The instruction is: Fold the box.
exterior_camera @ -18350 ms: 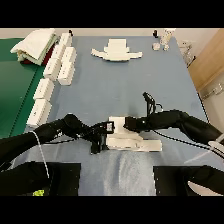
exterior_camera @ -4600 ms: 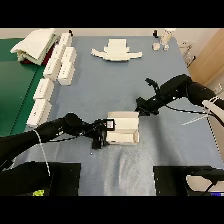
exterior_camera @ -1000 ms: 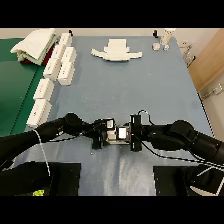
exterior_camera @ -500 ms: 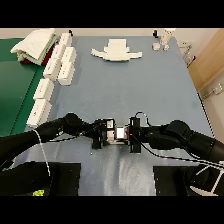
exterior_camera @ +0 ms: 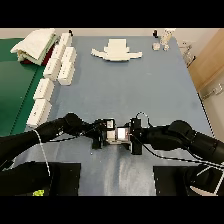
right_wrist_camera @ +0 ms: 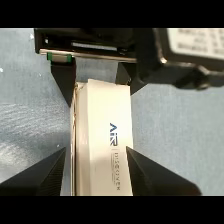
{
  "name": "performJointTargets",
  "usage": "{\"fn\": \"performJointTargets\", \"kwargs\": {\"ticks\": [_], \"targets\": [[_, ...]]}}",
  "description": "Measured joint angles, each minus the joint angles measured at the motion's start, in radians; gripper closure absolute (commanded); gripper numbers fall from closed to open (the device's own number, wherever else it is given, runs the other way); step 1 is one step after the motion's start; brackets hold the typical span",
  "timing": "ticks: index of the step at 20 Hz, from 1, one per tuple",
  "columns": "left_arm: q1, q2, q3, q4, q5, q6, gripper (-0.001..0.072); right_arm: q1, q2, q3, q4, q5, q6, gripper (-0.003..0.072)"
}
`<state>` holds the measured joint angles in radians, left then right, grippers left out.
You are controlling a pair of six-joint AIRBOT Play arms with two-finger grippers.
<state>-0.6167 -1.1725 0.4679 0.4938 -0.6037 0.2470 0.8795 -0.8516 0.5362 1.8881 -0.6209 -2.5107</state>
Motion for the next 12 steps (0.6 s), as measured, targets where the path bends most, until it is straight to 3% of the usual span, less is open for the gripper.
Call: {"fn": "performJointTargets", "kwargs": {"ticks": [2, 3, 6, 7, 9, 12], "targets": [[0.0, 0.0, 0.0, 0.0, 0.0, 0.0, 0.0199, 0.0, 0.023, 0.0, 0.007, -0.009, 0.015, 0.0108], [0.0, 0.0, 0.0, 0.0, 0.0, 0.0, 0.0199, 0.0, 0.039, 0.0, 0.017, -0.011, 0.038, 0.0145], [0.0, 0.0, 0.0, 0.0, 0.0, 0.0, 0.0199, -0.003, 0.094, -0.013, 0.077, 0.0, 0.165, 0.0539], [0.0, 0.0, 0.0, 0.0, 0.0, 0.0, 0.0199, -0.005, 0.112, -0.029, 0.107, 0.024, 0.198, 0.0634], [0.0, 0.0, 0.0, 0.0, 0.0, 0.0, 0.0199, -0.005, 0.148, -0.084, 0.184, 0.113, 0.251, 0.0682], [0.0, 0.0, 0.0, 0.0, 0.0, -0.001, 0.0199, 0.016, 0.179, -0.18, 0.271, 0.29, 0.338, 0.0683]]}}
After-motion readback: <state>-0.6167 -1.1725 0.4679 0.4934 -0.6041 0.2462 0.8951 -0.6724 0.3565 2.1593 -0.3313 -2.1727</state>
